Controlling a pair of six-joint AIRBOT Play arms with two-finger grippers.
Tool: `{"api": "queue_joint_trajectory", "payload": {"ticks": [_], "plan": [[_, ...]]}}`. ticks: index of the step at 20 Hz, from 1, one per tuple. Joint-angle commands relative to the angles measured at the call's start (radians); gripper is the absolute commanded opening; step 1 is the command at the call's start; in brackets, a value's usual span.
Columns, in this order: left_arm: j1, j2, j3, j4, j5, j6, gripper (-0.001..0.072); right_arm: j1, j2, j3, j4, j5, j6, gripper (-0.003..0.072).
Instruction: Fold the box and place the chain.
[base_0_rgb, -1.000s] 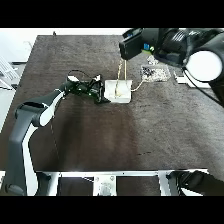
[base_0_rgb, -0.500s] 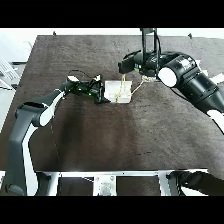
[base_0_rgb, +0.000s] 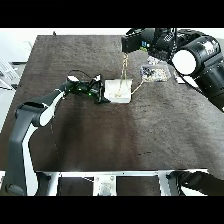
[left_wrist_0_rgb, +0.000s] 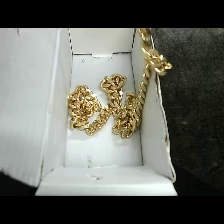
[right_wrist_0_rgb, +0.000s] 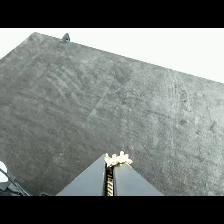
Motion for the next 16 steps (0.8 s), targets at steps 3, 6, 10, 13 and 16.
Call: {"api": "queue_joint_trajectory", "payload": {"ticks": [3, 6, 10, 13, 16], "plan": [[0.001, 0.0, 0.0, 0.0, 0.002, 0.001, 0.0366, 0.0, -0.002, -0.024, 0.0, 0.008, -0.001, 0.0002], [0.001, 0.0, 0.0, 0.0, 0.002, 0.001, 0.0366, 0.0, -0.018, -0.043, 0.01, 0.008, 0.003, 0.0002], [0.001, 0.0, 0.0, 0.0, 0.003, 0.001, 0.0366, 0.0, -0.023, -0.137, 0.042, 0.003, 0.031, 0.0002], [0.001, 0.0, 0.0, 0.0, 0.003, 0.001, 0.0366, 0.0, -0.031, -0.245, 0.042, -0.048, 0.082, 0.0002], [0.001, 0.0, 0.0, 0.0, 0.003, 0.0, 0.0366, 0.0, -0.089, -0.342, 0.043, -0.151, 0.116, 0.0002]]}}
